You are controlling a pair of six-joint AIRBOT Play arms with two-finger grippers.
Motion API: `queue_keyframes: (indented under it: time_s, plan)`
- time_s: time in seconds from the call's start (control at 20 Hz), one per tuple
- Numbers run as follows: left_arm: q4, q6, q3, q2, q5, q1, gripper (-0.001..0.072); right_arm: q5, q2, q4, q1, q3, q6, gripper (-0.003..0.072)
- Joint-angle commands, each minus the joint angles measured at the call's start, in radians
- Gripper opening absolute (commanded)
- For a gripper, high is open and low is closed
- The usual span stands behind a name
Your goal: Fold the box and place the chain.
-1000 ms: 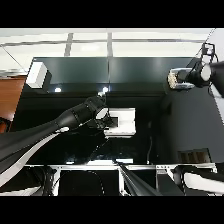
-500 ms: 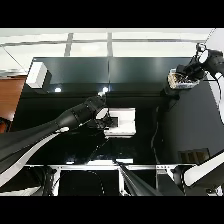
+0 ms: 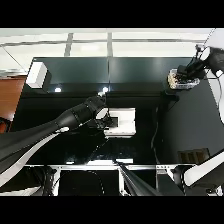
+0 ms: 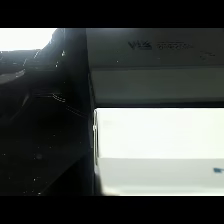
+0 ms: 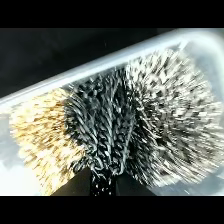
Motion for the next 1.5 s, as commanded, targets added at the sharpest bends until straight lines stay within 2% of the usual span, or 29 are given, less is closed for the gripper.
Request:
queue_keyframes:
  time_s: [0.0,0.15,0.35,0.6,0.7,0.9,1.0,1.15,1.45]
  plan:
    - [0.0,0.0,0.001,0.0,0.0,0.0,0.0025,0.034,0.121,0.006,-0.001,0.02,-0.069,0.0011]
    - [0.0,0.0,0.001,0.0,0.001,0.0,0.0025,0.074,0.292,0.038,-0.001,0.02,-0.128,0.0011]
    - [0.0,0.0,0.001,0.0,0.001,0.0,0.0025,0.282,0.5,0.244,0.005,0.02,-0.211,0.0008]
    - [0.0,0.0,0.001,0.0,0.001,0.0,0.0025,0.362,0.721,0.378,0.014,0.007,-0.226,0.0008]
    - [0.0,0.0,0.001,0.0,0.001,0.0,0.0025,0.389,0.82,0.466,0.016,-0.067,-0.262,0.0008]
    - [0.0,0.0,0.001,0.0,0.005,0.0,0.0025,0.391,1.019,0.586,0.063,-0.338,-0.294,0.0008]
    - [0.0,0.0,0.001,0.0,0.004,0.0,0.0025,0.393,1.055,0.66,0.085,-0.442,-0.306,0.0008]
    - [0.0,0.0,0.001,0.0,0.004,0.0,0.0025,0.37,1.056,0.756,0.148,-0.535,-0.324,0.0007]
    - [-0.008,0.0,0.001,0.0,0.003,0.0,0.0025,0.325,1.056,0.791,0.335,-0.584,-0.312,0.0008]
